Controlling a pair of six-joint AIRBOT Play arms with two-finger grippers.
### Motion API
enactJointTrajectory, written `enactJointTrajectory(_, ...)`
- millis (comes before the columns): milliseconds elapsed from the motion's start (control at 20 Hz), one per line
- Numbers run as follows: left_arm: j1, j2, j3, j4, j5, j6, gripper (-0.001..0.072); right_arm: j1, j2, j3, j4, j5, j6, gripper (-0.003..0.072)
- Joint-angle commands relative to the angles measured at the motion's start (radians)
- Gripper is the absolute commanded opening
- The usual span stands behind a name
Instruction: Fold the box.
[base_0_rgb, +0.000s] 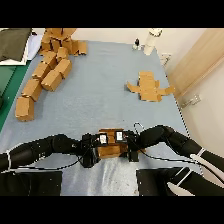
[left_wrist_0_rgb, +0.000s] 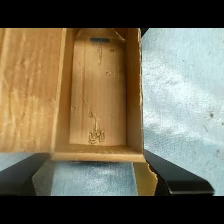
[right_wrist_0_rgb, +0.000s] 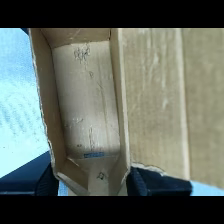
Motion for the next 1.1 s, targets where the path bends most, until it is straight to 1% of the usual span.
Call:
enactJointTrajectory(0, 0.001, -0.001, -0.002, -0.015, 0.006, 0.009, 0.0695, 0.0, 0.0, 0.0, 0.0, 0.0, 0.0, 0.0464)
enactJointTrajectory(500, -0.01, -0.002, -0.002, -0.029, 0.014, 0.06, 0.0694, 0.0, 0.0, 0.0, 0.0, 0.0, 0.0, 0.0463)
enactJointTrajectory(700, -0.018, -0.042, 0.002, -0.029, 0.021, 0.06, 0.0694, 0.0, 0.0, 0.0, 0.0, 0.0, 0.0, 0.0464)
enactJointTrajectory(1050, -0.018, -0.042, 0.011, -0.033, 0.023, 0.06, 0.0693, 0.0, 0.0, 0.0, 0.0, 0.0, 0.0, 0.0464)
